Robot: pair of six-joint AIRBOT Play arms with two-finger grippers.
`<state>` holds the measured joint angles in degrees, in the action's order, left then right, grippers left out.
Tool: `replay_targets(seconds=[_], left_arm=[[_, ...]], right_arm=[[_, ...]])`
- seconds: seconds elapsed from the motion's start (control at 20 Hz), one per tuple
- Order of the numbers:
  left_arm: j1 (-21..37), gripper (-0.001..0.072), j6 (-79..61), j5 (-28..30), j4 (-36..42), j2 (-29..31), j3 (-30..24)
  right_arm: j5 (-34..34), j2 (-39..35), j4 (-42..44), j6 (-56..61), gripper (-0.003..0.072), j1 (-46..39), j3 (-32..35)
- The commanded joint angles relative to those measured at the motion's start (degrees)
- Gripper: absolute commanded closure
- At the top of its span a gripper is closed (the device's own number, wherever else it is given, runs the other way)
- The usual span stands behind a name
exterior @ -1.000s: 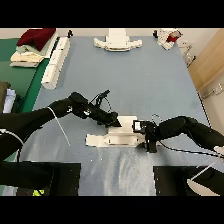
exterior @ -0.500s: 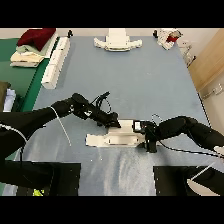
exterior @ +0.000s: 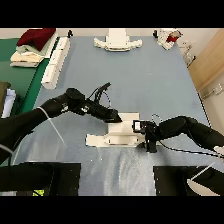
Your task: Fold the box.
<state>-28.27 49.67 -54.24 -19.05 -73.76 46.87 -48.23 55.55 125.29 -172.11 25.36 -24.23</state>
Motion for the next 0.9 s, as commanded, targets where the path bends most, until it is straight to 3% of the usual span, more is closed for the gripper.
replay_targets(seconds=[0.0,0.2,0.3,0.4,0.55,0.65,0.85], left_arm=[[0.02,0.0701,-2.32,0.5,-4.13,9.03,0.17],[-2.08,0.0702,-2.08,2.45,-14.91,20.44,-2.1],[-4.37,0.0702,-0.94,2.4,-22.25,25.27,-4.74],[-3.91,0.07,-2.86,2.12,-24.35,29.38,-8.66],[-0.37,0.0683,-22.56,-2.6,-24.7,31.82,-14.34],[1.31,0.0097,-30.18,-4.26,-24.7,31.78,-17.0],[1.62,0.0108,-41.16,-1.97,-24.68,31.56,-21.51]], right_arm=[[-0.04,-0.02,0.02,0.0,0.0206,-0.02,0.0],[-0.04,-0.02,0.02,0.0,0.0206,-0.02,0.0],[-0.04,-0.02,0.02,0.0,0.0206,-0.02,0.0],[-0.02,-0.02,0.02,0.0,0.0206,-0.02,0.0],[-0.04,-0.02,0.02,0.0,0.0206,-0.02,0.0],[-0.04,-0.02,0.02,0.0,0.0206,-0.02,0.0],[-0.02,-0.02,0.02,0.0,0.0206,-0.02,0.0]])
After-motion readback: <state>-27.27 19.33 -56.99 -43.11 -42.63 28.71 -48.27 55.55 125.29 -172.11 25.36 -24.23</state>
